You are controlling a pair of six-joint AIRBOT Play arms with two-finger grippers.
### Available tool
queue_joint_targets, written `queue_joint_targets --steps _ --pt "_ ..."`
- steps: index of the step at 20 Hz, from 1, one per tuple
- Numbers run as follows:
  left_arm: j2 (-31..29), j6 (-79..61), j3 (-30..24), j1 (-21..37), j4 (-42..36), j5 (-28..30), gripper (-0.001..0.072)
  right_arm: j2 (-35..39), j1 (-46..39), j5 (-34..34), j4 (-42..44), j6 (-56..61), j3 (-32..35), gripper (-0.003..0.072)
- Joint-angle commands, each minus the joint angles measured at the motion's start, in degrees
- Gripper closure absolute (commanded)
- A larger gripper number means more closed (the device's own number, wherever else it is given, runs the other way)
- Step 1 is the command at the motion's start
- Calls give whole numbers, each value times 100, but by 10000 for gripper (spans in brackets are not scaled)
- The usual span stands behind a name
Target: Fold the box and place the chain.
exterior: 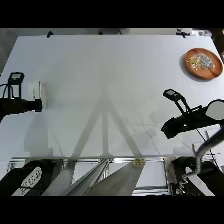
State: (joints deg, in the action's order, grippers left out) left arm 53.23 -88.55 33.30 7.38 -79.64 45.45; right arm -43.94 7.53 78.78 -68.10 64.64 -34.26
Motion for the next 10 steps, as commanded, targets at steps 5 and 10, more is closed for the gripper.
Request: queue_joint_targets --steps 5,10 --pt "-1596 382 2 7 -299 216 11 -4 -4 0 2 0 -7 675" --pt "-2100 382 2 7 -302 212 11 -4 -4 4 2 2 -7 675"
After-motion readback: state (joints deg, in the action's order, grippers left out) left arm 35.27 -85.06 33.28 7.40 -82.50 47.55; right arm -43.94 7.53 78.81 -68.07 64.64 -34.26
